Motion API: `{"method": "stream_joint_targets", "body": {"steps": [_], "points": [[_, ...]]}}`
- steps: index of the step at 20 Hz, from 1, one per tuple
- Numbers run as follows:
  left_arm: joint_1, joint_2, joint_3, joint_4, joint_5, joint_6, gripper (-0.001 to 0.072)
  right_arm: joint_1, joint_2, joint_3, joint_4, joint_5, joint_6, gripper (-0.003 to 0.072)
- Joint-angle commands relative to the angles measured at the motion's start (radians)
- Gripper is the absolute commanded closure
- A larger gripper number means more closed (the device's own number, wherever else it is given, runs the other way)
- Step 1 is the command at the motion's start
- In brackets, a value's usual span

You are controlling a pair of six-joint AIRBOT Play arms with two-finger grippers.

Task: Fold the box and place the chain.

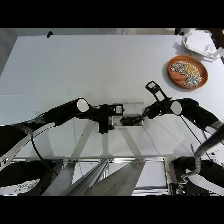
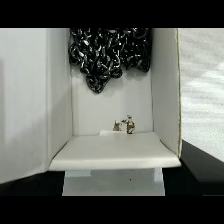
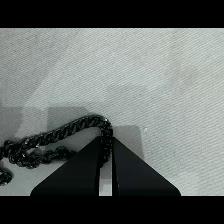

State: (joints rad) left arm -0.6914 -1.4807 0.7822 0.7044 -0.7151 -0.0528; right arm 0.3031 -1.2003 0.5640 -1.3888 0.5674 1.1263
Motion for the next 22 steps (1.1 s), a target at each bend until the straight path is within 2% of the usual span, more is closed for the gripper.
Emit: {"method": "stream_joint_targets", "body": {"steps": [1, 6, 14, 18, 22], "points": [[0.000, 0.000, 0.001, 0.000, 0.000, 0.000, 0.0439, 0.007, 0.006, 0.000, -0.004, 0.022, 0.002, 0.0671], [0.000, 0.000, 0.001, 0.000, 0.000, 0.000, 0.0439, 0.006, 0.150, 0.000, -0.003, 0.079, 0.003, 0.0671], [0.000, 0.000, 0.001, 0.000, 0.000, 0.000, 0.0439, 0.006, 0.640, 0.000, 0.035, 0.106, 0.002, 0.0672], [0.000, 0.000, 0.001, 0.000, 0.000, 0.000, 0.0439, 0.006, 0.819, 0.000, 0.135, 0.106, -0.002, 0.0673], [0.000, 0.000, 0.001, 0.000, 0.000, 0.000, 0.0439, 0.007, 0.860, 0.000, 0.361, 0.122, -0.051, 0.0673]]}}
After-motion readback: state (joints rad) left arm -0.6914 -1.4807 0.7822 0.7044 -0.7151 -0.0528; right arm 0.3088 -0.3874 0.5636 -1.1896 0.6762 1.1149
